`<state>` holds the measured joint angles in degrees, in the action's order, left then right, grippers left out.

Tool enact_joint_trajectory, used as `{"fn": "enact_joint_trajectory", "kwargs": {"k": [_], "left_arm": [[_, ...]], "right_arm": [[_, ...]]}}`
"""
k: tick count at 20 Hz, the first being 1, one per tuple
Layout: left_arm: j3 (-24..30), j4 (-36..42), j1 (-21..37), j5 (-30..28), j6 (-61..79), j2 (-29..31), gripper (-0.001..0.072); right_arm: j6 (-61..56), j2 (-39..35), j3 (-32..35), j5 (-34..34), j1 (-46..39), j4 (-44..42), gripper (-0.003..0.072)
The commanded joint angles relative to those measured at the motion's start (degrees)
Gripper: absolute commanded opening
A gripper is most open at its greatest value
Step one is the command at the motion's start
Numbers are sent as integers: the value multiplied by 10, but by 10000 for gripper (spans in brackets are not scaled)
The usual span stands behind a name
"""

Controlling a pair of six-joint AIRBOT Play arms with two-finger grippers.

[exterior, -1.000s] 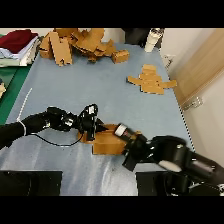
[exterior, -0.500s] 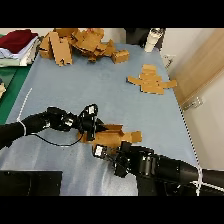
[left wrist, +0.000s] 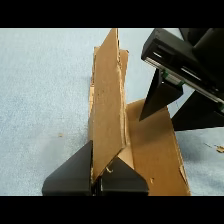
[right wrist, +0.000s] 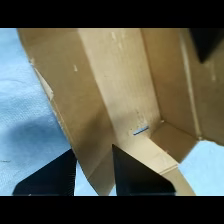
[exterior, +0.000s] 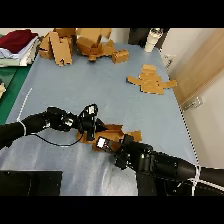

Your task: Fold the box.

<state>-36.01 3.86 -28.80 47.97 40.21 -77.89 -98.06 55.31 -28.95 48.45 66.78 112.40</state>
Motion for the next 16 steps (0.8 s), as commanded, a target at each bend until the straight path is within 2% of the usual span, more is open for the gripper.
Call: {"fn": "enact_joint_trajectory", "kwargs": {"k": [1,3,7,10,14,16], "left_arm": [[-1,0,0,0,0,0,14],[-1,0,0,0,0,0,14],[-1,0,0,0,0,0,14],[-1,0,0,0,0,0,14],[-1,0,0,0,0,0,14],[-1,0,0,0,0,0,14]], "right_arm": [[-9,0,0,-1,-4,12,349],[-11,0,-2,-8,-4,12,348],[79,-13,17,-103,-38,-23,348],[223,-56,50,-151,-122,-155,349],[506,-100,72,-153,-244,-408,349],[516,-100,72,-153,-268,-443,349]]}}
